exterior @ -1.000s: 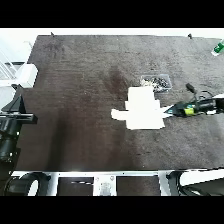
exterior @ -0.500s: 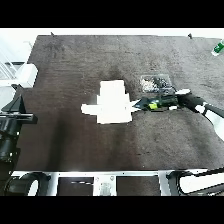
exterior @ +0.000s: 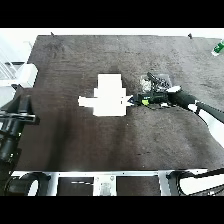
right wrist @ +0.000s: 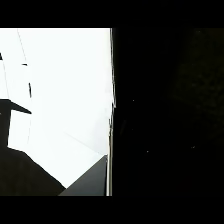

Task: Fold the box and place the chain.

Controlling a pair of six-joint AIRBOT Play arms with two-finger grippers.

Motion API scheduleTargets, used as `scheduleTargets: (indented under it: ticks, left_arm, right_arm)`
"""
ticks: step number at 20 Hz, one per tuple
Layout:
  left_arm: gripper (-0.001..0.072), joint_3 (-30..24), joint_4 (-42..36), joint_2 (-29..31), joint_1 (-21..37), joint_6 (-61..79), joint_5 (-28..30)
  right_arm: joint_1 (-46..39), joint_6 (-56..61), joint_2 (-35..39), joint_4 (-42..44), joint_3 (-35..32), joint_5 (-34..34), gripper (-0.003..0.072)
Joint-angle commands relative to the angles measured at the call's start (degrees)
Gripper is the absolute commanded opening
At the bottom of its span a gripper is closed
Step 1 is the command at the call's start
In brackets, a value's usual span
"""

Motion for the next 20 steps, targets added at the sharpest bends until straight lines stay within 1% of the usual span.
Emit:
scheduleTargets:
  ticks: [1, 3, 4, 6, 9, 12, 14, 15, 17, 19, 20]
  left_arm:
    - [0.0426, 0.37, 0.26, -0.04, 0.0, 2.97, -5.97]
    - [0.0426, 1.31, 0.15, -1.46, 0.0, 3.13, -7.26]
    - [0.0426, 2.16, 0.11, -3.78, 0.0, 2.56, -7.15]
    - [0.0425, 4.76, 0.02, -10.78, 0.0, 2.51, -8.15]
    - [0.0426, 11.21, 0.07, -24.7, 0.0, 1.25, -13.35]
    - [0.0425, 20.09, 0.5, -40.61, 0.0, 1.27, -19.98]
    - [0.0425, 26.27, 1.95, -50.36, 0.0, 0.81, -25.57]
    - [0.0425, 29.59, 3.65, -54.6, 0.0, -1.33, -28.09]
    - [0.0425, 37.18, 11.1, -62.95, 0.0, -9.4, -33.09]
    - [0.0425, 46.31, 21.55, -71.49, 0.0, -19.82, -41.2]
    - [0.0426, 51.12, 25.44, -75.63, 0.0, -24.2, -45.86]
  right_arm:
    - [-0.26, 0.11, 0.46, -1.05, 0.24, 0.0, 0.0007]
    - [-0.15, 0.13, 0.59, -1.03, 0.24, -0.07, 0.0007]
    - [0.04, 0.13, 0.59, -1.11, 0.22, -0.2, 0.0007]
    - [0.17, 0.15, 0.59, -1.05, 0.22, -0.74, 0.0007]
    - [0.2, 0.15, 0.59, -1.05, 0.22, -0.79, 0.0007]
    - [0.7, 0.11, 0.59, -1.09, 0.22, -0.92, 0.0007]
    - [1.18, 0.09, 0.57, -1.09, 0.22, -1.36, 0.0007]
    - [1.27, 0.09, 0.57, -1.29, 0.22, -1.51, 0.0007]
    - [1.27, 0.09, 0.57, -1.29, 0.22, -2.27, 0.0008]
    - [1.46, -0.11, 0.57, -1.81, 0.22, -2.25, 0.0008]
    - [1.49, -0.09, 0.57, -1.97, 0.22, -2.23, 0.0008]
